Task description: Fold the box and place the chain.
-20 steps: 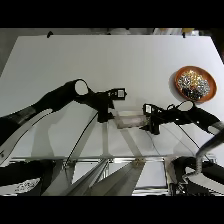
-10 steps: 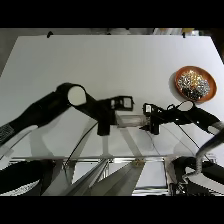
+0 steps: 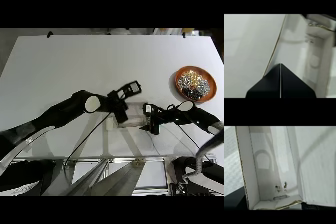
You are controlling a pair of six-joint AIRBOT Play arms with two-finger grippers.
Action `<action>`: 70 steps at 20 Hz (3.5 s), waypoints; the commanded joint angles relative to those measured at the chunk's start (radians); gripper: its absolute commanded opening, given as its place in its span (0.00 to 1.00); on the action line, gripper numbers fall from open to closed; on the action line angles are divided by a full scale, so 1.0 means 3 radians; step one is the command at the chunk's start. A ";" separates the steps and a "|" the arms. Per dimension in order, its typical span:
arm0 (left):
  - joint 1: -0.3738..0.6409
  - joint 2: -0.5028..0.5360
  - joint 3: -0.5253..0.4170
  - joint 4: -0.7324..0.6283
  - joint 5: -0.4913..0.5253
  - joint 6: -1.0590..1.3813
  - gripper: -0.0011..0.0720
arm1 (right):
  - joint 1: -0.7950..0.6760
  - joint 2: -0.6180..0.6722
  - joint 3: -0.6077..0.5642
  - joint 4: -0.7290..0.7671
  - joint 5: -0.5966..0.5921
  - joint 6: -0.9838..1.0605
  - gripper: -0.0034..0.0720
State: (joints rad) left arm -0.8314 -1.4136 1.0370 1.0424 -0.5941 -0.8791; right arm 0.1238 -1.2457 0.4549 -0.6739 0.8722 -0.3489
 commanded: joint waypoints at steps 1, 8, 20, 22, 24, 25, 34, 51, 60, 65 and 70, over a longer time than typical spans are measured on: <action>0.0145 -0.0231 0.0000 0.0132 0.0264 -0.0399 0.02 | -0.0001 0.0004 0.0000 -0.0001 0.0001 -0.0001 0.65; 0.0197 -0.0118 0.0001 0.0423 -0.0137 -0.0384 0.02 | -0.0001 0.0004 0.0000 -0.0001 0.0000 -0.0001 0.65; -0.0061 0.0230 0.0001 0.0614 -0.1322 0.0014 0.02 | -0.0001 0.0004 0.0000 -0.0001 0.0001 -0.0001 0.65; -0.0052 0.0160 0.0000 0.0615 -0.1338 0.0014 0.02 | -0.0001 0.0004 0.0000 -0.0001 0.0001 -0.0001 0.65; -0.0003 0.0127 0.0000 0.0629 -0.1414 0.0015 0.02 | -0.0001 0.0004 0.0000 0.0000 0.0001 -0.0001 0.65; 0.0031 0.0126 -0.0005 0.0637 -0.1486 0.0020 0.02 | -0.0001 0.0004 0.0000 -0.0001 0.0001 -0.0001 0.65; 0.0245 0.0131 -0.0472 0.0448 -0.1189 0.1280 0.39 | -0.0001 0.0004 0.0000 -0.0001 0.0001 -0.0001 0.65; 0.0275 -0.0045 -0.0487 -0.0139 -0.0746 0.1960 0.37 | -0.0001 0.0004 0.0000 -0.0001 0.0001 -0.0001 0.65; 0.0168 -0.0146 -0.0487 -0.0562 -0.0338 0.1960 0.22 | -0.0001 0.0004 0.0000 -0.0001 0.0001 -0.0001 0.65; 0.0107 -0.0201 -0.0487 -0.0683 -0.0277 0.1923 0.25 | -0.0001 0.0004 0.0000 -0.0001 0.0001 -0.0001 0.65; 0.0086 -0.0221 -0.0486 -0.0731 -0.0292 0.1652 0.50 | -0.0001 0.0004 0.0000 0.0000 0.0001 -0.0001 0.65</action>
State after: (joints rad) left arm -0.8024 -1.4769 0.8909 0.8345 -0.6842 -0.3370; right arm 0.1234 -1.2453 0.4549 -0.6746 0.8722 -0.3496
